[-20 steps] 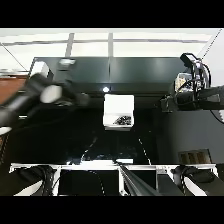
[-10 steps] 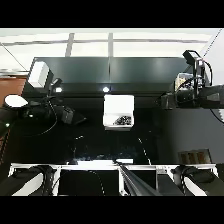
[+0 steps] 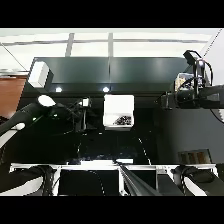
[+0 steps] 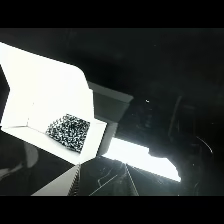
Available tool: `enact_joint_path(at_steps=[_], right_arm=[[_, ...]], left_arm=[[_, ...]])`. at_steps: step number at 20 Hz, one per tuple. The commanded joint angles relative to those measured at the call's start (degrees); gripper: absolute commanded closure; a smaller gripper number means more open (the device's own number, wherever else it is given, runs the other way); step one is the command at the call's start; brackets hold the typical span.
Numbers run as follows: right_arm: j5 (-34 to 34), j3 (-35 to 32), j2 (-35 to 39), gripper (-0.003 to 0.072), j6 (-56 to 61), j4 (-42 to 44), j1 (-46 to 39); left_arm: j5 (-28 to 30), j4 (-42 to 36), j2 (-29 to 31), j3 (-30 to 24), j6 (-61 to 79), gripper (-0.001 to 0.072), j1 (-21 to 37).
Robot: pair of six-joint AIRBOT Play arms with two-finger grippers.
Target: Fold the box and place the chain.
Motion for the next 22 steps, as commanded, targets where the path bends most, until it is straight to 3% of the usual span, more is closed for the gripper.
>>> enact_joint_path(at_steps=[1, 6, 22], right_arm=[[0.09, -0.02, 0.02, 0.0346, 0.68, 0.02, -0.02], [0.0, -0.04, 0.02, 0.0346, 1.03, -0.02, -0.02], [0.0, -0.02, 0.02, 0.0346, 1.07, -1.46, -0.02]], left_arm=[[-1.42, -3.72, -7.02, 4.22, 4.85, 0.0008, -1.6], [-0.15, -3.67, -10.1, 6.82, 4.33, 0.0008, -2.03], [1.75, -4.81, -10.47, 7.37, 4.11, 0.0009, -5.92]])
